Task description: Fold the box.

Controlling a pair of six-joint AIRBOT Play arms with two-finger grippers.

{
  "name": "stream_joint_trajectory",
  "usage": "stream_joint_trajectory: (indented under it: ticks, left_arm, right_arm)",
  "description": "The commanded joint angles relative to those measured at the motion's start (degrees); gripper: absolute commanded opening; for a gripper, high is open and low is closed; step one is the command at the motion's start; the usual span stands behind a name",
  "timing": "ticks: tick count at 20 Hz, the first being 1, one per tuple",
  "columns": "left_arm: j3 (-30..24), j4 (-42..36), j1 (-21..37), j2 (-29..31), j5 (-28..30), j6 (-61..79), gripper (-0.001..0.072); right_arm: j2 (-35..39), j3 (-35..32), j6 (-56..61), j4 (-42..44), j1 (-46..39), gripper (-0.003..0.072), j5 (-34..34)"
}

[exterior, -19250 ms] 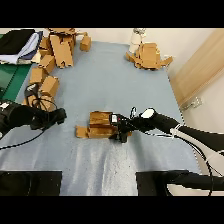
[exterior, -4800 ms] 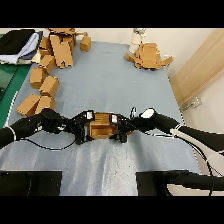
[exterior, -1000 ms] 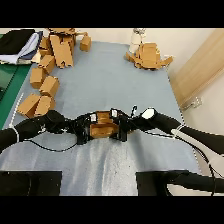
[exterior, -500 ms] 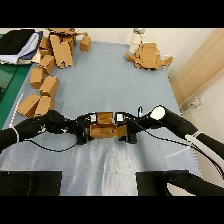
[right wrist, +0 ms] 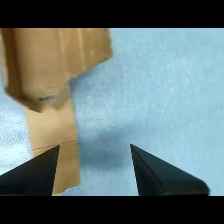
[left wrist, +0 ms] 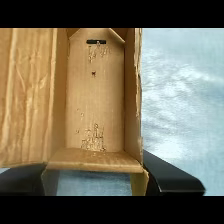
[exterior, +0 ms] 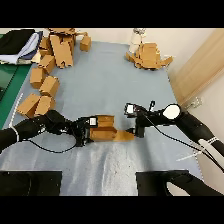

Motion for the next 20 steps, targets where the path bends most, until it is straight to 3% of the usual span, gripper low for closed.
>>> stream_joint_trajectory:
  ticks: [1,5,9,11,13,15,17,20]
  left_arm:
    - [-0.02,0.26,0.04,0.02,-1.64,1.16,0.0532]
    - [-0.02,0.24,0.04,-0.02,-1.64,1.11,0.0532]
    - [-0.02,0.24,0.02,-0.02,-1.6,1.11,0.0532]
    - [-0.02,0.24,0.02,-0.02,-1.55,1.11,0.0532]
    - [-0.02,0.24,0.02,-0.02,-1.53,1.14,0.0532]
    - [-0.02,0.22,-0.02,-0.02,-1.6,1.11,0.0532]
    - [-0.02,0.24,-0.02,-0.02,-1.62,1.11,0.0532]
    - [-0.02,0.24,-0.04,-0.02,-1.62,1.11,0.0532]
  right_arm:
    - [0.66,0.04,0.76,1.22,-0.35,0.0712,-0.42]
    - [0.57,0.04,2.34,10.58,-0.48,0.0708,-0.7]
    - [-0.63,-0.02,21.44,16.59,-5.75,0.0696,2.69]
    - [-1.2,-1.29,28.5,21.81,-12.7,0.0696,13.6]
    - [-1.16,-4.74,25.92,35.19,-18.6,0.0696,28.2]
    - [-1.07,-9.81,21.7,47.98,-19.52,0.0696,35.71]
    - [-1.18,-13.97,21.79,51.89,-15.93,0.0697,33.22]
    - [-1.18,-16.68,26.4,48.09,-9.27,0.0697,22.03]
